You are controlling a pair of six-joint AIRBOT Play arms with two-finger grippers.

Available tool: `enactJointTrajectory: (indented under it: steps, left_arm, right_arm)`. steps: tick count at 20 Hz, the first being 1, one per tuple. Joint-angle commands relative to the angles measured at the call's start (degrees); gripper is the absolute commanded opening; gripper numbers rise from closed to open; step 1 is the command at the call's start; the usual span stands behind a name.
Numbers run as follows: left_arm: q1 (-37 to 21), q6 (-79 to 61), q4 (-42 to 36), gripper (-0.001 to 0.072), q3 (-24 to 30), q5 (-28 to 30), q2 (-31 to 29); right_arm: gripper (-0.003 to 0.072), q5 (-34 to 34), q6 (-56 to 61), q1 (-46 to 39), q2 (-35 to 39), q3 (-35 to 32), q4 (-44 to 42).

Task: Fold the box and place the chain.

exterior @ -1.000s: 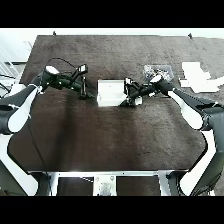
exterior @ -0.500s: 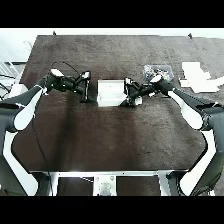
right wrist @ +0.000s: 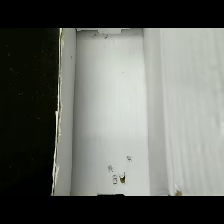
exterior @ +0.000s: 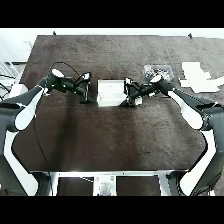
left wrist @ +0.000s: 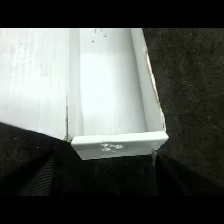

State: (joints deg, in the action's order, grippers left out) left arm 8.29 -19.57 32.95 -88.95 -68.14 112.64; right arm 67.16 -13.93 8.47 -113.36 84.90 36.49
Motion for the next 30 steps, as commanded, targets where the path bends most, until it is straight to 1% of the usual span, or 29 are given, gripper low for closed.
enactJointTrajectory:
  steps: [1, 6, 10, 22, 26, 30]
  left_arm:
    - [0.0, -0.39, -0.02, 0.072, -0.04, 1.46, 0.11]
    - [0.0, -0.39, -0.02, 0.072, -0.04, -1.57, 1.22]
    - [0.0, -0.42, -0.39, 0.072, -0.04, -2.25, 1.31]
    - [0.0, -0.02, -0.87, 0.072, -0.04, -1.4, 1.55]
    - [1.07, 1.66, -0.44, 0.072, -0.04, -1.49, 1.66]
    - [1.84, 3.06, -0.33, 0.072, -0.04, -0.2, 1.66]
  right_arm:
    - [0.0503, 0.0, 0.0, 0.02, -0.04, -0.02, 0.0]
    - [0.0503, 0.0, 0.02, 0.02, -0.04, -0.02, 0.0]
    - [0.0503, 0.0, 0.0, 0.02, -0.04, -0.02, 0.0]
    - [0.0503, 0.0, 0.0, 0.02, -0.04, -0.02, 0.0]
    - [0.0503, 0.0, 0.02, 0.02, -0.04, -0.02, 0.0]
    - [0.0503, 0.0, 0.02, 0.02, -0.04, -0.02, 0.0]
